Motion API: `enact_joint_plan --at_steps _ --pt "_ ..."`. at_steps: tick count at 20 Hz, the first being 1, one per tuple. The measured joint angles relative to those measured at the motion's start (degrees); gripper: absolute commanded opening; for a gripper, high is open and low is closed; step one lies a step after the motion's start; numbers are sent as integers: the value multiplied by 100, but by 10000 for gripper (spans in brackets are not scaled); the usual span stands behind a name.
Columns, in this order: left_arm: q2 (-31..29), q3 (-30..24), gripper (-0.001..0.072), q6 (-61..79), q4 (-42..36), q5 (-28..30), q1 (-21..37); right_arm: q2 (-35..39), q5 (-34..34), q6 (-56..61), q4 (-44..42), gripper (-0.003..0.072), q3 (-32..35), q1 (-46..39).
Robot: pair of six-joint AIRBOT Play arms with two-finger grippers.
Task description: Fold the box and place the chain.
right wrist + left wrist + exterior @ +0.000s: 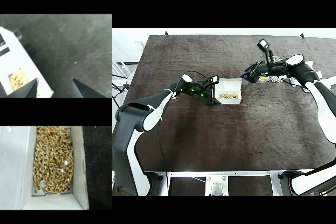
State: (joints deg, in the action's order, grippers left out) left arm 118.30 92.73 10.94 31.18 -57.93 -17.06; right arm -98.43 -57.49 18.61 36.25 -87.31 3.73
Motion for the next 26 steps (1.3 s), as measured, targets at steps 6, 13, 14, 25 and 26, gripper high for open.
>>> enact_joint_plan --at_steps 6,13,14,25,26 --pt "0 0 401 0 2 0 0 -138 -350 -61 264 497 -98 321" --pt "0 0 401 0 2 0 0 -160 -772 -83 649 497 -133 625" --pt "0 0 401 0 2 -2 0 -160 -798 -94 706 496 -133 664" --pt "0 0 401 0 2 -2 0 -256 -778 -317 846 495 -136 850" --pt "0 0 401 0 2 -2 0 -275 -776 -339 850 495 -136 863"
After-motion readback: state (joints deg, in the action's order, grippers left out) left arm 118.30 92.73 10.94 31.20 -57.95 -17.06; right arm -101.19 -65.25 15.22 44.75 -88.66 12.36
